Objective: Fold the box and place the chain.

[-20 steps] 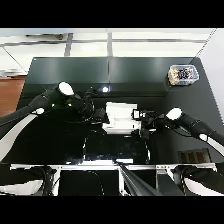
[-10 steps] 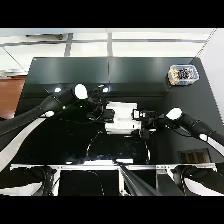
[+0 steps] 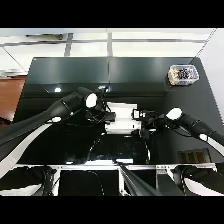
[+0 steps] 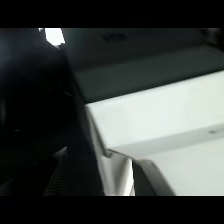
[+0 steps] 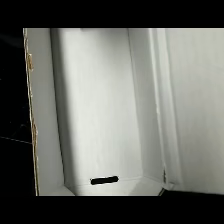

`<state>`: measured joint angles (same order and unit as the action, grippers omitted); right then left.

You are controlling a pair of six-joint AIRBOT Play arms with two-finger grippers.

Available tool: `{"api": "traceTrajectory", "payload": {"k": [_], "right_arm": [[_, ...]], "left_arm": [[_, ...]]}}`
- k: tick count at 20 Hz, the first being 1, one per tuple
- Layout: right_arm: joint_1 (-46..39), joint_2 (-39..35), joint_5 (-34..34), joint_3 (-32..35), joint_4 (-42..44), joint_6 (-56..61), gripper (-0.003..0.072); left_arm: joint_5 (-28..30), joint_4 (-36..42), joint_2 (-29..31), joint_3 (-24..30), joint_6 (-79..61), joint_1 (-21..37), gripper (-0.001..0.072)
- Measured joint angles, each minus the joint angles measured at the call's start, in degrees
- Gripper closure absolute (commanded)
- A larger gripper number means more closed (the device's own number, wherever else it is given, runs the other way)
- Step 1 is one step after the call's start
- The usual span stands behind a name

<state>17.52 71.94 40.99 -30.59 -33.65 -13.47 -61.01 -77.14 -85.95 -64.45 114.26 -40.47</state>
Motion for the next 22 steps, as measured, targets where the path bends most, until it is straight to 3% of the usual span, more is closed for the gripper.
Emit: {"api": "traceTrajectory", "payload": {"k": [7,11,16,22], "right_arm": [[0.0,0.0,0.0,0.0,0.0,0.0,0.0582],[0.0,0.0,0.0,0.0,0.0,0.0,0.0582],[0.0,0.0,0.0,0.0,0.0,0.0,0.0582],[0.0,0.0,0.0,0.0,0.0,0.0,0.0583]], "left_arm": [[-1.5,-8.7,-0.4,-0.3,8.8,-3.5,0.0258],[-3.1,-11.4,-2.3,-3.0,12.0,-5.1,0.0258],[-6.8,-11.8,-7.0,-9.0,14.3,-6.7,0.0258],[-8.7,-11.6,-8.2,-10.1,17.0,-6.8,0.0258]]}}
